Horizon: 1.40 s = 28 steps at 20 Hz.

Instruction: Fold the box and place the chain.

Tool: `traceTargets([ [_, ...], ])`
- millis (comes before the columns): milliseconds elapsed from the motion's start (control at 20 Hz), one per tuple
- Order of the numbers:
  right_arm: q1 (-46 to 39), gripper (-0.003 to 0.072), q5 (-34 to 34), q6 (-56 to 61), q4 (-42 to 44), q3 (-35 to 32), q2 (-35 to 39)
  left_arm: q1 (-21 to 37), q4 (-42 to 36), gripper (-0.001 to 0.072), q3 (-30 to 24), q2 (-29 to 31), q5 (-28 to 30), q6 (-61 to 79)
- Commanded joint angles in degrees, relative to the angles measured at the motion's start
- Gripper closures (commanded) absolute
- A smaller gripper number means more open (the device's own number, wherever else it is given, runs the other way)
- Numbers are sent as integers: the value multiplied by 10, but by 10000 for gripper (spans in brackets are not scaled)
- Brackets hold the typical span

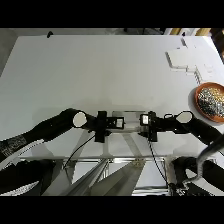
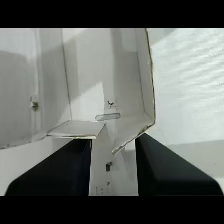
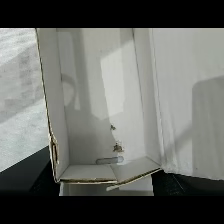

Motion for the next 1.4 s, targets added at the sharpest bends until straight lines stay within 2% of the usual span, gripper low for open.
traceTargets([
  [0,0,346,0,0,0,0,0,-1,-10,496,0,-1,28,16],
  [100,0,346,0,0,0,0,0,-2,-12,566,0,-7,31,18],
  [200,0,346,0,0,0,0,0,-5,-12,575,0,-15,35,18],
  [550,0,346,0,0,0,0,0,-30,-60,575,0,-23,99,20],
  [800,0,346,0,0,0,0,0,-30,-63,566,0,-26,99,20],
  [850,0,346,0,0,0,0,0,-30,-63,504,0,-26,99,20],
  [900,0,346,0,0,0,0,0,-30,-63,339,0,-26,98,19],
  [950,0,346,0,0,0,0,0,-30,-63,225,0,-26,98,19],
  [1000,0,346,0,0,0,0,0,-30,-63,181,0,-26,96,17],
  [1300,0,346,0,0,0,0,0,-29,-62,179,0,-14,87,16],
  [1350,0,346,0,0,0,0,0,-28,-59,205,0,-4,80,10],
])
